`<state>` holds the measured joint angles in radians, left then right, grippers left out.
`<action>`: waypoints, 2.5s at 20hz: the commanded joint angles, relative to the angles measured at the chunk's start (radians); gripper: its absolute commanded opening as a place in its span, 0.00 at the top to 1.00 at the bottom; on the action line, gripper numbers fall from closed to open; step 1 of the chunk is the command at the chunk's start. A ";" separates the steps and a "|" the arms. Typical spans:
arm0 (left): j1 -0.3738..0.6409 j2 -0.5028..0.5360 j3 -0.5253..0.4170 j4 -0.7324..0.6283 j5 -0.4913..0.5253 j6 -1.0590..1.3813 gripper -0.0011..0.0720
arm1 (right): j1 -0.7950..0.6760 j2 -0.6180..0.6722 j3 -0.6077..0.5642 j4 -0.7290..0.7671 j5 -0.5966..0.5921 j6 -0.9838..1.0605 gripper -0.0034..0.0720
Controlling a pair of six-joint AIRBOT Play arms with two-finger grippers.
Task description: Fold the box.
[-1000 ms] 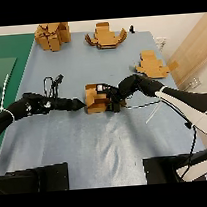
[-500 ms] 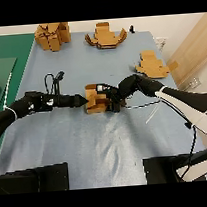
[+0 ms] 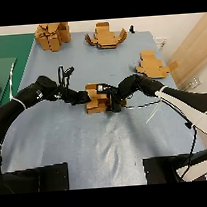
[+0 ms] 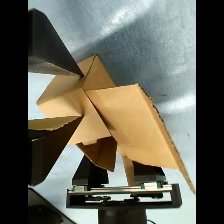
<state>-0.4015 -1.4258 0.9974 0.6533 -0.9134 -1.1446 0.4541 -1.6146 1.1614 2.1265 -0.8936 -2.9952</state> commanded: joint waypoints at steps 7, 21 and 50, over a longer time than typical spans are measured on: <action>-0.110 0.000 0.069 0.338 -0.039 -0.428 0.47 | 0.001 0.000 0.001 0.002 0.002 0.003 0.91; -0.212 -0.011 0.145 0.581 -0.005 -0.731 0.47 | 0.001 0.000 0.001 0.002 0.003 0.003 0.91; -0.333 -0.198 0.344 0.918 -0.197 -1.019 0.27 | 0.000 0.000 0.001 0.002 0.003 0.003 0.91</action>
<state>-0.7399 -1.6100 1.3403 1.5478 -1.1076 -2.1548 0.4549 -1.6146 1.1610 2.1277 -0.8917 -2.9940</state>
